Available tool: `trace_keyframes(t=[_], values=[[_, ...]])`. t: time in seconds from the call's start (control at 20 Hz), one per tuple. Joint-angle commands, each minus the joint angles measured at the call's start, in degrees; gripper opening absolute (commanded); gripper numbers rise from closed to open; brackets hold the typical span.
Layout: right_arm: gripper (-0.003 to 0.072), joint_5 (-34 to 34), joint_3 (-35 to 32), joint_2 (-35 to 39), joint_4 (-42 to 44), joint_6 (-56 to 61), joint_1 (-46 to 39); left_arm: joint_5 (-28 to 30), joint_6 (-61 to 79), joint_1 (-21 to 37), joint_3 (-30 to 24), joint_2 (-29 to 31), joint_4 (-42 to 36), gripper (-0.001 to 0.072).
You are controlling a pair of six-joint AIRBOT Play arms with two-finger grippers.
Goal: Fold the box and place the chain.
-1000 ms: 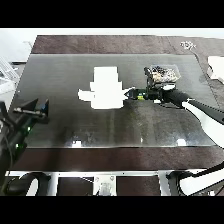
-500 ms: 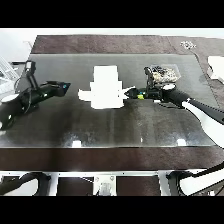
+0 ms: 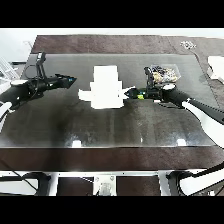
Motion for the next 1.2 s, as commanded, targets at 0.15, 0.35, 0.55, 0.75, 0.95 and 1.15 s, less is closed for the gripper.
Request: trace_keyframes(t=[0.15, 0.35, 0.55, 0.75, 0.95, 1.15], values=[[0.0013, 0.0, 0.0, 0.0, 0.0, 0.0, 0.0, -4.3, -17.4, -5.2, 17.5, -9.7, 24.5, 0.0501], [0.0013, 0.0, 0.0, 0.0, -0.1, 0.0, 0.0, -12.4, -21.0, -5.5, 26.5, -16.9, 26.9, 0.0582], [0.0013, 0.0, 0.0, 0.0, -0.1, 0.0, 0.0, -17.4, -23.3, -5.5, 32.9, -22.6, 25.8, 0.0582], [0.0013, 0.0, 0.0, 0.0, -0.1, -0.2, 0.0, -16.4, -23.8, -5.5, 35.4, -25.0, 25.3, 0.0582], [0.0013, 0.0, 0.0, 0.0, -0.1, -0.2, 0.0, -15.5, -21.6, -7.1, 37.2, -27.0, 20.5, 0.0582], [0.0014, 0.0, 0.0, 0.0, -0.1, -0.2, 0.0, -13.4, -21.5, -10.2, 38.6, -28.3, 21.7, 0.0582]])
